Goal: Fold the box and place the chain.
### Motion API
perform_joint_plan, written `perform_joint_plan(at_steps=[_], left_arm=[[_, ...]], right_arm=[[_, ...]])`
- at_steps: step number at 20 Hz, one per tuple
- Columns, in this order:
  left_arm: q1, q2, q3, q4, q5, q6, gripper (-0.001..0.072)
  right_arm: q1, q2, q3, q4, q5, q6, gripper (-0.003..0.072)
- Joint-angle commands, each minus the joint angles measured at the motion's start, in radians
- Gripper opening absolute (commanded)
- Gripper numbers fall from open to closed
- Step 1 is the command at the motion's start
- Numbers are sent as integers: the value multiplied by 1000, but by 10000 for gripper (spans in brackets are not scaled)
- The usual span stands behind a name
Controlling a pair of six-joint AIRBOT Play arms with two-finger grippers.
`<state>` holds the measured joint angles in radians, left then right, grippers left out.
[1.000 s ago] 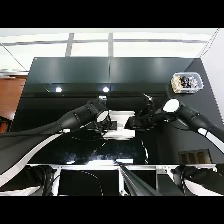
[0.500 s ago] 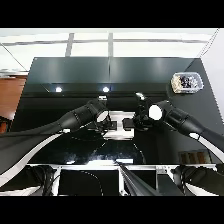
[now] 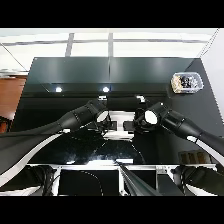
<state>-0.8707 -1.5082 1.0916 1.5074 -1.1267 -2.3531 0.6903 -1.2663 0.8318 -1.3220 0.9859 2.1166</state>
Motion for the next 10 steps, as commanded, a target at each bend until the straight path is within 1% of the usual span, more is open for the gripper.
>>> perform_joint_plan(at_steps=[1,5,7,10], left_arm=[[0,0,1,2,1,0,29],[0,0,1,2,3,0,29],[0,0,1,2,2,0,29],[0,0,1,2,4,0,29]], right_arm=[[8,-5,10,-26,18,50,404],[25,-46,47,-31,53,55,402],[43,-68,64,-70,65,74,316],[47,-73,66,-79,74,102,303]])
